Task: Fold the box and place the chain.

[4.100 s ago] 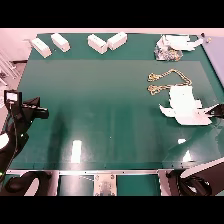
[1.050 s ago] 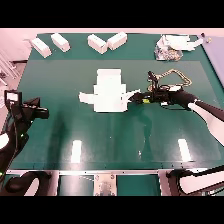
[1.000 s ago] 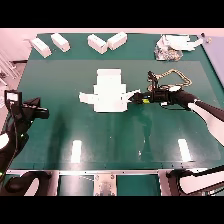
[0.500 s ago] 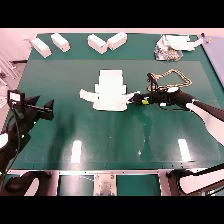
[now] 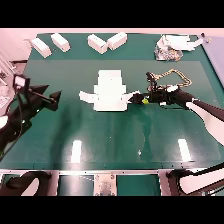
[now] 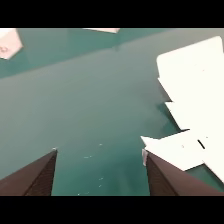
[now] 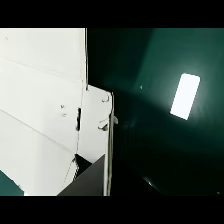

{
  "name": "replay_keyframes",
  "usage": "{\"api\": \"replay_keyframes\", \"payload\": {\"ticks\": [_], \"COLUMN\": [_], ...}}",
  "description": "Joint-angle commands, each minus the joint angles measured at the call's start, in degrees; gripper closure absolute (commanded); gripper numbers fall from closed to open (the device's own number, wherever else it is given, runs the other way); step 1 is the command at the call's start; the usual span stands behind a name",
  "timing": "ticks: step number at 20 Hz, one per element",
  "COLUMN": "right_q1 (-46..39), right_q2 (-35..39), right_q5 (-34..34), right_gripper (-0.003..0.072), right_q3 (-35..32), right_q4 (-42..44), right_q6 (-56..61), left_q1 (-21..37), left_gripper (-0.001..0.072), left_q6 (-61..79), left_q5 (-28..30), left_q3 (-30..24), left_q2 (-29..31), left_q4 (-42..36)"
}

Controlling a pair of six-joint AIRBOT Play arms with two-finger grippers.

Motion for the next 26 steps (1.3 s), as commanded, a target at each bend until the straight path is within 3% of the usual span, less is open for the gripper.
{"api": "replay_keyframes", "payload": {"ticks": [1,5,8,12,20,26], "right_q1": [0.04,0.04,0.04,0.04,0.04,0.04], "right_q2": [0.02,0.02,0.02,0.02,0.02,0.02], "right_q5": [0.31,0.33,0.33,0.35,0.33,0.81], "right_gripper": [0.0675,0.0675,0.0675,0.0675,0.0674,0.0674], "right_q3": [0.2,0.2,0.2,0.2,0.2,0.2], "right_q4": [0.24,0.26,0.26,0.26,0.24,0.24], "right_q6": [-0.33,-0.31,-0.33,-0.35,-0.57,-1.62], "left_q1": [0.02,0.02,0.02,0.02,-2.56,-5.4], "left_gripper": [0.0102,0.0102,0.0103,0.0103,0.0103,0.0104], "left_q6": [2.23,1.97,-0.92,-17.07,-36.33,-42.14], "left_q5": [-8.13,-19.04,-23.93,-33.62,-43.56,-47.1], "left_q3": [7.69,20.26,29.31,43.98,64.06,74.58], "left_q2": [-14.1,-32.04,-41.27,-52.28,-64.39,-72.19], "left_q4": [0.11,1.2,3.89,16.44,29.9,30.77]}}
